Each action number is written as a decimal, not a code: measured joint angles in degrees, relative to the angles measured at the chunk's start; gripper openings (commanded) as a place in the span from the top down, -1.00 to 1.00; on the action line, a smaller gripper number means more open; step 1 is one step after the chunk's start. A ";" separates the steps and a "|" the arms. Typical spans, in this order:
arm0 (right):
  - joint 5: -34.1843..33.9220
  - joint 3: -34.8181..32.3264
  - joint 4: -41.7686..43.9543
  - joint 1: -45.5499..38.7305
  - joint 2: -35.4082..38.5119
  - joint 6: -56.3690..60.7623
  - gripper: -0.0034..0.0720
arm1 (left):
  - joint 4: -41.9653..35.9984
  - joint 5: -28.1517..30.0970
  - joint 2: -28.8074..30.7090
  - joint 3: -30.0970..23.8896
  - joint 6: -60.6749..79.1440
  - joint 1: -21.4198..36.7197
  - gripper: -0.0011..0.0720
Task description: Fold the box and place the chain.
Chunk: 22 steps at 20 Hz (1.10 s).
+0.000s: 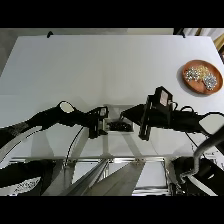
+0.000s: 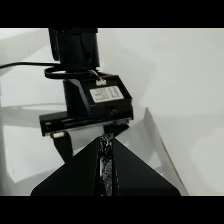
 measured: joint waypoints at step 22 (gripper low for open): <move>-1.99 0.02 -18.95 5.77 -17.05 34.67 0.10 | 0.00 0.00 0.00 0.00 0.00 0.00 0.22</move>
